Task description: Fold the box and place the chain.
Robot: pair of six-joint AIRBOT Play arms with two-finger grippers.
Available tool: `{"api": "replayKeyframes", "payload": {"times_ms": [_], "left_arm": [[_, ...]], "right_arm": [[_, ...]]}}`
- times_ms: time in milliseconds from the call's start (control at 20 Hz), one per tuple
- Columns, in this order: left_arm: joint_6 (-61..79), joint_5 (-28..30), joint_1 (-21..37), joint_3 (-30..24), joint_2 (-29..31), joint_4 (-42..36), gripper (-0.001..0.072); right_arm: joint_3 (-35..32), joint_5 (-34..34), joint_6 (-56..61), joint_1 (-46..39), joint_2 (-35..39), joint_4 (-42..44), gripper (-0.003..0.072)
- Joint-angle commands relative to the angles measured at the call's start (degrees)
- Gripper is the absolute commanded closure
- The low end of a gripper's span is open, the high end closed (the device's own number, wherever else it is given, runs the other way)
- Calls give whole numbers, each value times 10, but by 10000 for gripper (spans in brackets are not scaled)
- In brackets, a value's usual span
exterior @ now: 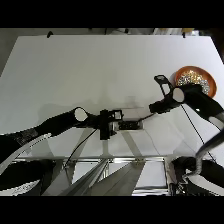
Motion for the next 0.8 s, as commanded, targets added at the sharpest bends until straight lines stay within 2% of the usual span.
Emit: {"api": "replayKeyframes", "payload": {"times_ms": [0, 200, 350, 500, 750], "left_arm": [[0, 0, 0, 0, 0, 0, 458], [0, 0, 0, 0, 0, 0, 458], [0, 0, 0, 0, 0, 0, 458], [0, 0, 0, 0, 0, 0, 458], [0, 0, 0, 0, 0, 0, 458]], "right_arm": [[0, 39, -40, 0, 97, 40, 669], [0, 64, -94, 0, 213, 162, 668], [0, 81, -123, 0, 268, 248, 668], [0, 99, -142, 0, 298, 306, 668], [0, 116, -196, 0, 304, 404, 667]]}}
